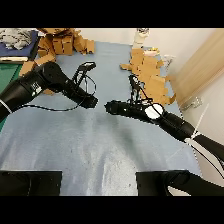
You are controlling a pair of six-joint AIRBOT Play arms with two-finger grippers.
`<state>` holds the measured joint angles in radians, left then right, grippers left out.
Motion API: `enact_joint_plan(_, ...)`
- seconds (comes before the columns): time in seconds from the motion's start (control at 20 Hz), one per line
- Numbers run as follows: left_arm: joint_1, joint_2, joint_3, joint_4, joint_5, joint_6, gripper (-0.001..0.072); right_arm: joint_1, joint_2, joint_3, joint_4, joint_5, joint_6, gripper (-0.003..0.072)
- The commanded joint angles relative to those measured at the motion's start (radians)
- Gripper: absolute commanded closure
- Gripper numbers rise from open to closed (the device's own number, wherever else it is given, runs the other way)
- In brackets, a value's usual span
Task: Fold the box.
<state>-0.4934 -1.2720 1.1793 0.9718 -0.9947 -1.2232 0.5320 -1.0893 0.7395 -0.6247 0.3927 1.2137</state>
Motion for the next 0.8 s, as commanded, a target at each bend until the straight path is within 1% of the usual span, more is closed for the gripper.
enact_joint_plan(0.0, 0.0, 0.0, 0.0, 0.0, 0.0, 0.0, 0.0698, -0.001, 0.0, 0.001, 0.0, 0.0, 0.0, 0.0684)
enact_joint_plan(0.45, 0.0, 0.0, 0.0, 0.001, 0.001, 0.005, 0.0697, -0.001, 0.0, 0.001, 0.0, 0.0, 0.001, 0.0684)
enact_joint_plan(0.6, 0.0, 0.0, 0.0, 0.001, 0.047, 0.056, 0.0697, -0.001, -0.001, 0.001, 0.004, -0.017, 0.019, 0.0683)
enact_joint_plan(0.75, 0.0, 0.0, 0.0, 0.0, 0.057, 0.056, 0.0697, 0.0, 0.0, 0.001, 0.01, 0.01, 0.027, 0.0683)
